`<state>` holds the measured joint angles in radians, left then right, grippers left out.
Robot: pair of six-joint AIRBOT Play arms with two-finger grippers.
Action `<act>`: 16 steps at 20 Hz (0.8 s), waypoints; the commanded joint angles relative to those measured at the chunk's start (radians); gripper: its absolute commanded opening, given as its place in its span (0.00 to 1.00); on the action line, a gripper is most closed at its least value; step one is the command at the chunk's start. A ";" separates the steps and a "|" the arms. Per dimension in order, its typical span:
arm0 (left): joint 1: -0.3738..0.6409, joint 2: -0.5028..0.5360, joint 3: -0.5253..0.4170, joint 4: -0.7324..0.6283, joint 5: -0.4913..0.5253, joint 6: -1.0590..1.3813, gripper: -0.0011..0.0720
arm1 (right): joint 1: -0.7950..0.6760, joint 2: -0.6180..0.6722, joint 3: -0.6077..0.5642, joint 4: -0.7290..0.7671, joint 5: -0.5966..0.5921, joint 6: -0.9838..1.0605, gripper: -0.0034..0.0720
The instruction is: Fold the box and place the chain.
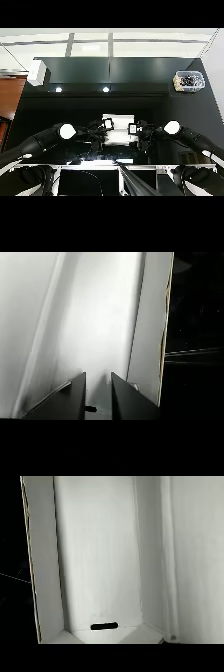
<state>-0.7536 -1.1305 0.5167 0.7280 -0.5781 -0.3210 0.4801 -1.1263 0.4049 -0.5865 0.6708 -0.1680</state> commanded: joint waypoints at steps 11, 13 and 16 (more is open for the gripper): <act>0.603 0.401 0.024 0.476 -0.476 -0.928 0.05 | 0.000 -0.001 0.000 0.001 0.000 0.000 0.13; 0.671 0.399 -0.016 0.435 -0.493 -0.996 0.05 | 0.000 -0.001 0.000 0.000 0.000 0.000 0.14; 0.705 0.331 -0.097 0.325 -0.505 -1.215 0.05 | 0.000 -0.001 0.000 0.000 0.000 0.000 0.14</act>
